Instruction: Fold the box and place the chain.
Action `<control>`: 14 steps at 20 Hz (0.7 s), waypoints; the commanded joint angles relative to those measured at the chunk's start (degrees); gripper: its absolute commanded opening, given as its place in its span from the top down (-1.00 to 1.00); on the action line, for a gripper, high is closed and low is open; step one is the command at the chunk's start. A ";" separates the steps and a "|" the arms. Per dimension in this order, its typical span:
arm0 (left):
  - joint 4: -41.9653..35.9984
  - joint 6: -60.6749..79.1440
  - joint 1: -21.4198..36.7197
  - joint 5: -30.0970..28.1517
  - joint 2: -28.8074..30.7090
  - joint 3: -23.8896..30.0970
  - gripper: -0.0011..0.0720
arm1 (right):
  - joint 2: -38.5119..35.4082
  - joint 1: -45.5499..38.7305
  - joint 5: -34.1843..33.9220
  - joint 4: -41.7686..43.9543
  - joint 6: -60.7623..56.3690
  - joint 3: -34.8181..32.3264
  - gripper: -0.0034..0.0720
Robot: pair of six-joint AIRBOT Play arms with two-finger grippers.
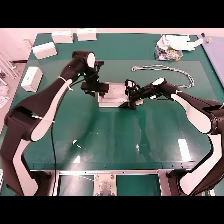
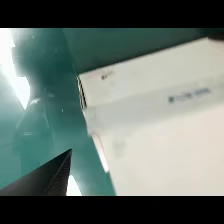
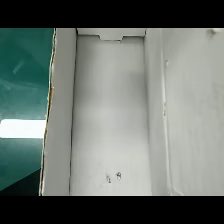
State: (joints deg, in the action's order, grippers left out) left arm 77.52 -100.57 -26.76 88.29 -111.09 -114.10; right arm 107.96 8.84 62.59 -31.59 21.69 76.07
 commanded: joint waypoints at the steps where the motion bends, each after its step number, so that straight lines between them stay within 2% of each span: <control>1: -0.90 7.23 3.02 6.16 3.10 -0.83 -0.37 | -0.04 0.04 0.04 0.04 -0.02 0.00 -0.57; 7: -1.84 23.58 9.05 6.64 5.35 0.72 -0.36 | -0.04 0.04 0.04 0.04 -0.02 0.00 -0.57; 8: -4.81 26.64 10.49 5.51 5.35 2.45 -0.36 | -0.04 0.04 0.04 0.04 -0.02 0.00 -0.57; 10: -18.34 39.39 14.45 0.92 5.35 8.46 -0.36 | -0.04 0.04 0.04 0.04 -0.02 0.00 -0.57; 12: -30.10 56.11 17.27 0.63 5.35 14.84 -0.36 | -0.04 0.04 0.04 0.04 -0.02 0.00 -0.57; 14: -36.50 66.66 18.88 -1.51 5.29 19.80 -0.36 | -0.04 0.00 0.04 0.04 -0.02 0.00 -0.57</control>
State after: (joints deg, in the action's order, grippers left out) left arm 54.70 -53.67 -10.94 89.76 -105.86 -100.90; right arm 107.96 8.84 62.63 -31.57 21.67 76.09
